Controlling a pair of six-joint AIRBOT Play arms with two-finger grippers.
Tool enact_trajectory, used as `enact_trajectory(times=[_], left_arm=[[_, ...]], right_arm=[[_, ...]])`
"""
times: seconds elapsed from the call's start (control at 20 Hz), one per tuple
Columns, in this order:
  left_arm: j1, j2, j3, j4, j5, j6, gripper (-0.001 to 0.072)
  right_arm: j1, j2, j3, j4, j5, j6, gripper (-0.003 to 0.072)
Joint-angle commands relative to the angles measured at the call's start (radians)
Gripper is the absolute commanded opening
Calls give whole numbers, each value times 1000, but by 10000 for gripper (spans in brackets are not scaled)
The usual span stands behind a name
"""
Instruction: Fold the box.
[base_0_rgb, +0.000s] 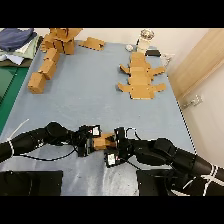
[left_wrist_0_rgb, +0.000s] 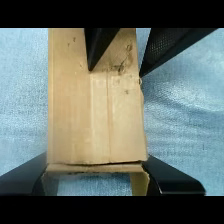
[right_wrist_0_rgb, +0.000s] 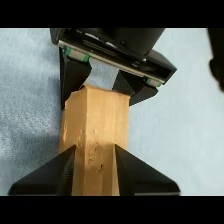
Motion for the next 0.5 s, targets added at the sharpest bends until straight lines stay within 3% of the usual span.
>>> enact_trajectory(times=[0.0, 0.45], left_arm=[[0, 0, 1, 2, -3, 2, 523], [0, 0, 1, 2, -4, 2, 523]], right_arm=[[12, 15, 0, -14, 10, 18, 239], [14, 66, 0, -14, 11, 19, 218]])
